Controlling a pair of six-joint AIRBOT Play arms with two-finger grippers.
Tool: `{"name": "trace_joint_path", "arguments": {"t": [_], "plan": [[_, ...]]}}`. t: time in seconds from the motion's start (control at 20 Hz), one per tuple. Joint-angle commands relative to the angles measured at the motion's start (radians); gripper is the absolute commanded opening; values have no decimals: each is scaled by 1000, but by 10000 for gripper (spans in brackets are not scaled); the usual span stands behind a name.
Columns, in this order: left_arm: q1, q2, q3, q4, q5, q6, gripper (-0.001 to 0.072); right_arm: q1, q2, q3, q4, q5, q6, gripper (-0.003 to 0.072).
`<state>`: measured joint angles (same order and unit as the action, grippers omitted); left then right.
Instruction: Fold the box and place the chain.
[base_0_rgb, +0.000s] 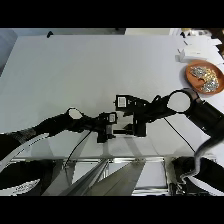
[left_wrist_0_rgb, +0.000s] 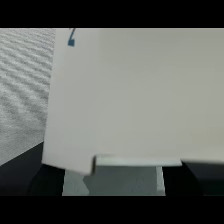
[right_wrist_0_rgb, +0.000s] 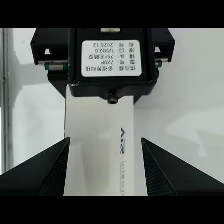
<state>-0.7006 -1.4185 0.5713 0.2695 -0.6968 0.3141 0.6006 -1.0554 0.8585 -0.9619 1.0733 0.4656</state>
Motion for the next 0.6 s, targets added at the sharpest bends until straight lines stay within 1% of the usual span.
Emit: {"name": "trace_joint_path", "arguments": {"t": [0.0, 0.1, 0.15, 0.3, 0.55], "plan": [[1, 0, 0, 0, 1, 0, 111, 1, -26, 4, 48, 15, -11, 481], [1, 0, 0, 0, 1, 0, 111, 1, -26, 4, 80, 22, -25, 476], [1, 1, 0, 0, 1, 0, 111, 1, -27, 4, 85, 23, -26, 463], [1, 1, 0, 0, 1, 0, 111, 18, -37, 4, 86, 24, -33, 463], [1, 1, 0, 0, 1, 0, 111, 34, -62, 3, 64, -25, -34, 460]]}}
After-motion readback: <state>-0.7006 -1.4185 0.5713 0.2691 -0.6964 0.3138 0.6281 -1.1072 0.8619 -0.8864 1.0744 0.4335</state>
